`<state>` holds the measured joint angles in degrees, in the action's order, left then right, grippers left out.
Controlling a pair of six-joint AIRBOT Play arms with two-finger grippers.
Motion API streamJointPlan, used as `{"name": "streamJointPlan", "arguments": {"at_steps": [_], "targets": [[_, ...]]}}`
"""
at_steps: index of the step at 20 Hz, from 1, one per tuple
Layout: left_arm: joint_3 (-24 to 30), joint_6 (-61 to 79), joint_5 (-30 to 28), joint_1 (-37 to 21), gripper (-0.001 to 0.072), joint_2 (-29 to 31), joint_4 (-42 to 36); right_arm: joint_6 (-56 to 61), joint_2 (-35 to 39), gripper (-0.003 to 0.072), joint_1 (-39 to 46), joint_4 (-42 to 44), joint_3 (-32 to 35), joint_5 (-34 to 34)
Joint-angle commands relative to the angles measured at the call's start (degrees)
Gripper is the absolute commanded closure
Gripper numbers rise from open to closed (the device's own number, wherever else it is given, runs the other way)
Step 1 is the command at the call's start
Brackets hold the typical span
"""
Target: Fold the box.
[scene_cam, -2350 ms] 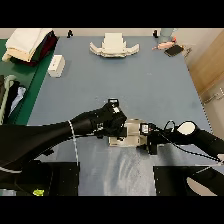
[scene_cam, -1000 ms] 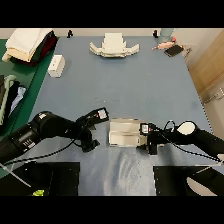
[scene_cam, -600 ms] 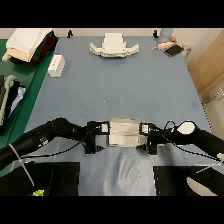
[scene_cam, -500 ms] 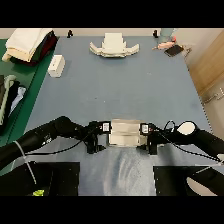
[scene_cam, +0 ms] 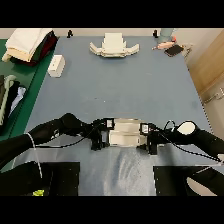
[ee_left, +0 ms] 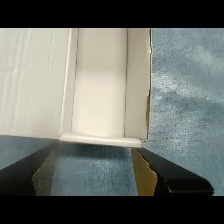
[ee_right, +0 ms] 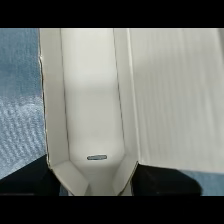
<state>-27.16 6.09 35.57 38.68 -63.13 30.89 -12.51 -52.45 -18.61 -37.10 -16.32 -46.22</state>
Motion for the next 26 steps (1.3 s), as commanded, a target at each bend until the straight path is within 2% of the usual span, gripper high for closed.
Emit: {"name": "streamJointPlan", "arguments": {"at_steps": [1, 6, 10, 13, 17, 26], "targets": [[-1.11, 0.96, 0.48, -0.09, 0.0007, -2.21, -1.36, 0.02, 0.02, 0.0172, -0.04, 0.0, -0.04, -0.02], [-1.16, 3.82, 1.07, -0.07, 0.0007, -2.36, -1.42, 0.02, 0.02, 0.0172, -0.04, 0.02, -0.04, -0.02], [-1.09, 5.51, 4.48, 0.26, 0.0007, -2.38, -1.75, 0.02, 0.02, 0.0172, -0.04, 0.0, -0.04, -0.02], [-1.09, 5.51, 2.97, 1.38, 0.0007, -3.37, -5.16, 0.02, 0.02, 0.0172, -0.04, 0.0, -0.04, -0.02], [-1.07, 5.44, 0.31, 1.68, 0.0007, -5.22, -5.4, 0.02, 0.02, 0.0172, -0.04, 0.0, -0.04, -0.02], [-0.98, 5.03, 0.33, 1.7, 0.0008, -5.2, -5.2, 0.02, 0.02, 0.0172, -0.04, 0.0, -0.04, -0.02]]}}
